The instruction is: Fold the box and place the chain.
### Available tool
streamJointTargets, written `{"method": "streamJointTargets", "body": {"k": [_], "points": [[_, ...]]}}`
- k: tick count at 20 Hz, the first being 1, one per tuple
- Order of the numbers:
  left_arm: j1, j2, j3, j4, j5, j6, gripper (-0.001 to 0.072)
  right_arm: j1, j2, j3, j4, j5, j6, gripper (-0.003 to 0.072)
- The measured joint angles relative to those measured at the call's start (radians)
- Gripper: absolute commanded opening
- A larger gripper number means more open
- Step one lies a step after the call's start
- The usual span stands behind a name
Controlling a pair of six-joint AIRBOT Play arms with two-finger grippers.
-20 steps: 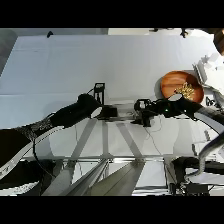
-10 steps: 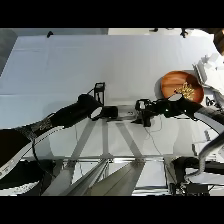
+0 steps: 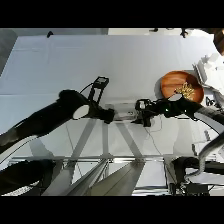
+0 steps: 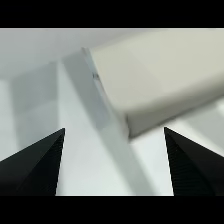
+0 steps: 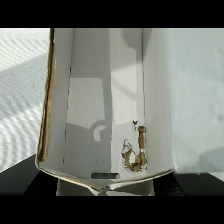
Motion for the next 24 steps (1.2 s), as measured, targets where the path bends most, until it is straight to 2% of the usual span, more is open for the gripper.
{"method": "streamJointTargets", "body": {"k": [3, 6, 10, 13, 16, 19, 24], "points": [[0.042, 0.082, -0.028, -0.018, -0.010, 0.250, 0.0692, 0.000, 0.000, 0.000, 0.000, 0.000, 0.000, 0.0524], [0.134, 0.141, -0.100, -0.084, 0.051, 0.520, 0.0692, 0.000, 0.000, 0.000, 0.000, 0.000, 0.000, 0.0524], [0.314, 0.157, -0.209, -0.381, 0.114, 1.057, 0.0693, 0.000, 0.000, 0.000, 0.000, 0.000, 0.000, 0.0524], [0.458, 0.107, -0.249, -0.680, 0.084, 1.545, 0.0695, 0.000, 0.000, 0.000, 0.000, 0.000, 0.000, 0.0524], [0.542, 0.018, -0.264, -0.893, 0.027, 1.921, 0.0697, 0.000, 0.000, 0.000, 0.000, 0.000, 0.000, 0.0524], [0.560, -0.078, -0.270, -1.008, -0.010, 2.173, 0.0697, 0.000, 0.000, 0.000, 0.000, 0.000, 0.000, 0.0524], [0.529, -0.178, -0.273, -1.122, -0.027, 2.432, 0.0697, 0.000, 0.000, 0.000, 0.000, 0.000, 0.000, 0.0524]]}}
